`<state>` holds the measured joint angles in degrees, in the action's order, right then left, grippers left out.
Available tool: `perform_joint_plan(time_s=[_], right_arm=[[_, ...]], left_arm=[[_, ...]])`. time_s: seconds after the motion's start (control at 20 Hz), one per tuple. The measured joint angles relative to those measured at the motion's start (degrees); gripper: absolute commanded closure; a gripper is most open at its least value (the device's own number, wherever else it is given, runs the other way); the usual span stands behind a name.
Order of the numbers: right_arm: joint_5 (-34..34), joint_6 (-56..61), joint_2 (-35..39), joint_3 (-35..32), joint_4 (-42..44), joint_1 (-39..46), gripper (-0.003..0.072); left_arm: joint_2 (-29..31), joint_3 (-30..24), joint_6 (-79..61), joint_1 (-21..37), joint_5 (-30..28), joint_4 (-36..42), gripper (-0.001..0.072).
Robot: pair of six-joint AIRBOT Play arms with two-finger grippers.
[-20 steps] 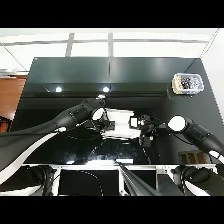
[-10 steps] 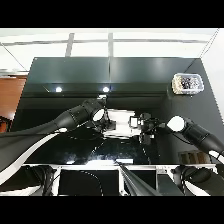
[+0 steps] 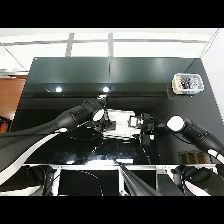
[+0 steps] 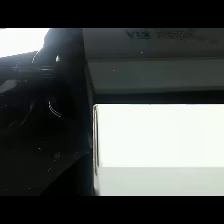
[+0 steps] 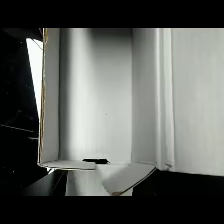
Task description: Fold the box and place the chain.
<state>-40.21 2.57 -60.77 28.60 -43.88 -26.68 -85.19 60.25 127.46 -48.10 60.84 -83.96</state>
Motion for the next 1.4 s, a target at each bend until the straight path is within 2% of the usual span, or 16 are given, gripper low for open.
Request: perform_joint_plan(time_s=[0.3, 0.6, 0.85, 1.15, 1.2, 1.25, 1.3, 1.4], right_arm=[[-0.3, 1.4, -0.1, 0.0, 4.9, 0.0, 0.0195], [-0.4, 3.3, -0.1, 0.0, 6.3, 0.0, 0.0196], [-0.1, 6.2, -0.1, 0.0, 3.2, 0.0, 0.0195], [-3.1, 7.5, -0.1, 0.0, -0.5, 0.0, 0.0196], [-3.5, 7.6, -0.1, 0.0, -0.6, 0.0, 0.0235], [-3.8, 7.6, -0.1, 0.0, -0.8, 0.0, 0.0441], [-4.0, 7.6, -0.1, 0.0, -0.9, 0.0, 0.0483], [-3.9, 7.6, -0.1, 0.0, -1.0, 0.0, 0.0483]], left_arm=[[0.0, 0.0, -0.1, 0.0, 0.0, 0.2, 0.068], [0.0, 0.0, 0.0, 0.0, -0.1, 0.4, 0.068], [0.0, 0.0, 0.1, 0.0, -0.2, 0.5, 0.068], [0.0, 0.0, 0.1, 0.0, -0.2, 0.5, 0.068], [0.0, 0.0, 0.3, 0.0, -0.4, 0.5, 0.068], [0.0, 0.0, 0.2, 0.0, -0.3, 0.5, 0.068], [0.0, 0.0, 0.2, 0.0, -0.3, 0.5, 0.068], [0.0, 0.0, 0.1, 0.0, -0.3, 0.5, 0.0681]])
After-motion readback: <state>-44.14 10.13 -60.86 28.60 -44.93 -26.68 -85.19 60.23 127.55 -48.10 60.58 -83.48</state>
